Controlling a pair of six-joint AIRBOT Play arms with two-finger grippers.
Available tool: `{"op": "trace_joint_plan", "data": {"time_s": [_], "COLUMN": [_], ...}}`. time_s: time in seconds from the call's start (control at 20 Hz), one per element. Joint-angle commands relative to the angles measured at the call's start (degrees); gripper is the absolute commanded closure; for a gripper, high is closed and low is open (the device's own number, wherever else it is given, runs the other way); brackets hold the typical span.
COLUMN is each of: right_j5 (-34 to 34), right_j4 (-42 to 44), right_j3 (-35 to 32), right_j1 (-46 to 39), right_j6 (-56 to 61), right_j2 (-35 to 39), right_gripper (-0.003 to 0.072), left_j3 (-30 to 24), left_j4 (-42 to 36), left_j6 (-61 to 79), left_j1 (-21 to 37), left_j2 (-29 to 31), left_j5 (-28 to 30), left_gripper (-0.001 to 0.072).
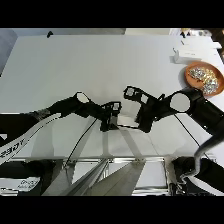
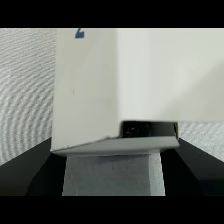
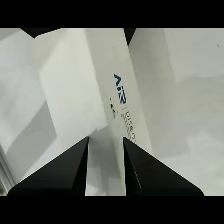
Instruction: Fold the box and place the chain.
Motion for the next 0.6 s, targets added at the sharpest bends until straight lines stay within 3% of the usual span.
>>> {"op": "trace_joint_plan", "data": {"time_s": [0.0, 0.1, 0.4, 0.55], "right_j5": [-0.5, -0.3, -0.1, 0.3], "right_j4": [0.1, 0.1, 0.2, 0.2], "right_j3": [0.0, 0.0, 0.0, 0.0], "right_j1": [0.0, 0.0, 0.0, 0.0], "right_j6": [-0.6, -0.6, -0.6, -0.6], "right_j2": [-0.6, -0.6, -0.9, -1.4], "right_gripper": [0.0435, 0.0439, 0.0600, 0.0608], "left_j3": [0.0, 0.0, 0.0, 0.0], "left_j4": [0.0, 0.0, 0.0, 0.0], "left_j6": [0.0, 0.0, 0.0, 0.0], "left_j1": [0.0, 0.0, 0.0, 0.0], "left_j2": [0.0, 0.0, 0.0, 0.0], "left_j5": [0.0, 0.0, 0.0, 0.0], "left_gripper": [0.0537, 0.0537, 0.0537, 0.0537]}}
